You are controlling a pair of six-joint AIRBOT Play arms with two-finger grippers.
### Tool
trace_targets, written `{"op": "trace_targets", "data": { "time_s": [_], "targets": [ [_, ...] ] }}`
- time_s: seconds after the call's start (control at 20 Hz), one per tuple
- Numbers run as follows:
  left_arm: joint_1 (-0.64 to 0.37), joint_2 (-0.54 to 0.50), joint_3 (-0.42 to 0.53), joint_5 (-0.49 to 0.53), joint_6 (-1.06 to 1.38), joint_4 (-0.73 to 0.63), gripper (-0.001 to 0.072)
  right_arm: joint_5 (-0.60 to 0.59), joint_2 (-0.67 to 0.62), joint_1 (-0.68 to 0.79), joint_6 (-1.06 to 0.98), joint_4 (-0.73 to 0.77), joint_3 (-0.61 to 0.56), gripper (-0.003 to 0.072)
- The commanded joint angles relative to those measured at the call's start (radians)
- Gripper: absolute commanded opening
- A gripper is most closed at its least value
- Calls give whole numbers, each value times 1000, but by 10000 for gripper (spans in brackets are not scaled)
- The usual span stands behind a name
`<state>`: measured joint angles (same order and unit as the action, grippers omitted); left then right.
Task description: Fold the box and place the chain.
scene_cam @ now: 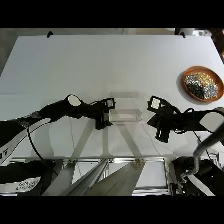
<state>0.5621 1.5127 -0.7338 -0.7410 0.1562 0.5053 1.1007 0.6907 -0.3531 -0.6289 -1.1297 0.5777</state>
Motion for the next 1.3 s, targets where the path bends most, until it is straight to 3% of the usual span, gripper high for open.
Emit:
{"op": "trace_targets", "data": {
  "time_s": [0.0,0.2,0.25,0.45,0.55,0.6,0.7,0.8,1.1,1.15,1.25],
  "targets": [
    [0,-1,0,0,0,0,10,-40,-13,0,24,-125,0,19],
    [0,0,0,0,0,0,10,-174,21,0,214,-83,-15,20],
    [0,-1,0,0,0,0,10,-183,53,0,266,-66,-17,59],
    [0,-1,0,-3,0,0,10,-234,248,0,455,-14,-17,396],
    [0,-1,0,-3,0,0,10,-287,339,0,496,4,-17,639],
    [0,-1,0,-3,0,0,10,-318,375,0,509,6,-17,666],
    [0,-1,0,-3,0,0,10,-348,411,0,507,6,-17,622],
    [0,-1,0,-3,0,0,10,-370,411,0,507,12,-17,467],
    [0,-1,0,-3,0,0,10,-407,412,0,565,116,-17,461],
    [0,-1,0,-4,0,0,10,-406,412,0,586,118,-17,440],
    [0,0,0,-3,0,0,10,-410,412,0,587,117,-17,332]
  ]
}}
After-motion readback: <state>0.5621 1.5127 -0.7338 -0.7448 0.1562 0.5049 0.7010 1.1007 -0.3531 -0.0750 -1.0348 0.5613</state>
